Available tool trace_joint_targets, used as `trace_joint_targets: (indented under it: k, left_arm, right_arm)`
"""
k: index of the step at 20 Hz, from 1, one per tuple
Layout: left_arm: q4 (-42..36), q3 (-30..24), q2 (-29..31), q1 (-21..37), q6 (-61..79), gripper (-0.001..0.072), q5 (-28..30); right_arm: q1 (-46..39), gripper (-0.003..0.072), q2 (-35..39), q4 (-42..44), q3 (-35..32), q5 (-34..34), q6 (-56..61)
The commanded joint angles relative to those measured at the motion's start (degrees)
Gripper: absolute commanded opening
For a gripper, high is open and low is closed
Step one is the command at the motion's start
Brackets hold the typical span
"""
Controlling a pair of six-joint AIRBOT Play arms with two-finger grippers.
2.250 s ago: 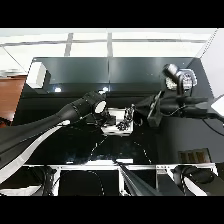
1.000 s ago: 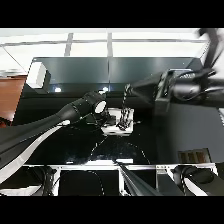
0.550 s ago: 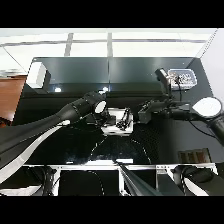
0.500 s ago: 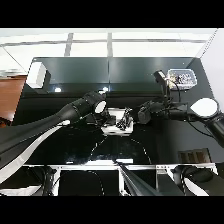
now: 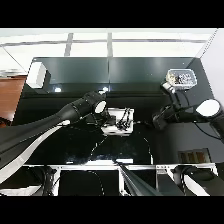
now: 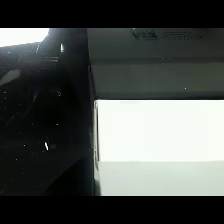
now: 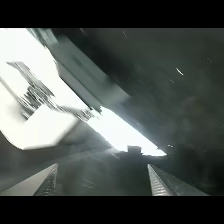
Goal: Fold the box and place the chain.
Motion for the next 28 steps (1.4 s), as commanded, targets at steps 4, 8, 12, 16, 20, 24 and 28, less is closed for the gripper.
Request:
trace_joint_targets:
  k: [4, 8, 12, 16, 20, 24, 28]
  left_arm:
    - [0.0, 0.0, 0.0, 0.0, 0.0, 0.0028, 0.0]
    - [0.0, 0.0, 0.0, 0.0, 0.0, 0.0028, 0.0]
    - [0.0, 0.0, 0.0, 0.0, 0.0, 0.0028, 0.0]
    - [0.0, 0.0, 0.0, 0.0, 0.0, 0.0028, 0.0]
    - [0.0, 0.0, 0.0, 0.0, 0.0, 0.0028, 0.0]
    - [0.0, 0.0, 0.0, 0.0, 0.0, 0.0028, 0.0]
    - [0.0, 0.0, 0.0, 0.0, 0.0, 0.0028, 0.0]
  right_arm:
    - [4.6, 0.064, -6.4, 4.8, -6.1, -12.3, -42.0]
    - [4.6, 0.0572, -13.3, 9.8, -4.4, -12.8, -49.8]
    - [5.5, 0.0572, -16.3, 11.1, -4.1, -15.9, -51.0]
    - [6.6, 0.0473, -17.2, 11.1, -4.1, -17.2, -49.5]
    - [6.5, 0.002, -16.6, 8.6, -4.1, -16.4, -43.3]
    - [6.5, 0.0019, -9.4, 3.3, -3.9, -15.6, -24.5]
    - [6.5, 0.0019, 2.0, 0.5, 0.5, -1.2, -8.7]
